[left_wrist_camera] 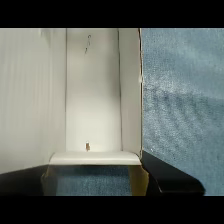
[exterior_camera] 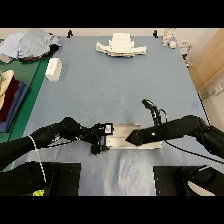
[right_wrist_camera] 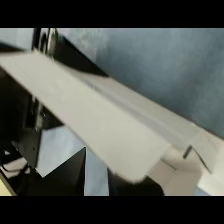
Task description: Fold the box.
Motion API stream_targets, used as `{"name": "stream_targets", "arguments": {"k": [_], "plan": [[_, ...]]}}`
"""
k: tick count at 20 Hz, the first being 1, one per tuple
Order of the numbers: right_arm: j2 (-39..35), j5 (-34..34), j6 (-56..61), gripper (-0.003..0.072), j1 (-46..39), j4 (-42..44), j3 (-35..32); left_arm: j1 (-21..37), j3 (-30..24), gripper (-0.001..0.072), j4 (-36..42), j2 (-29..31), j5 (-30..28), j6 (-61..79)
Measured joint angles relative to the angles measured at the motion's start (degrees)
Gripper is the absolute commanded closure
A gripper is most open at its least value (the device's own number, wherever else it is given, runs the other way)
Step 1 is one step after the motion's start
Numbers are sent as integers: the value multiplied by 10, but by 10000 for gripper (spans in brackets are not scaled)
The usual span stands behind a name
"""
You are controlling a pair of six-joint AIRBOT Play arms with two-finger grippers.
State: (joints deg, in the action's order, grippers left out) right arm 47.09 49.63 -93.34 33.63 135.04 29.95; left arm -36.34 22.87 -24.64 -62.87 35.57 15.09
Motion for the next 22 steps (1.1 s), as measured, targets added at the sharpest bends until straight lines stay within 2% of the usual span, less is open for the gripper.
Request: {"name": "stream_targets", "arguments": {"k": [4,13,22], "plan": [[73,-63,14,491,-6,-2,57,0,0,202,0,0,0,0],[199,-91,11,491,-20,-28,89,0,0,202,0,0,0,0],[233,-85,-1,491,-21,-29,90,0,0,202,0,0,0,0]]}}
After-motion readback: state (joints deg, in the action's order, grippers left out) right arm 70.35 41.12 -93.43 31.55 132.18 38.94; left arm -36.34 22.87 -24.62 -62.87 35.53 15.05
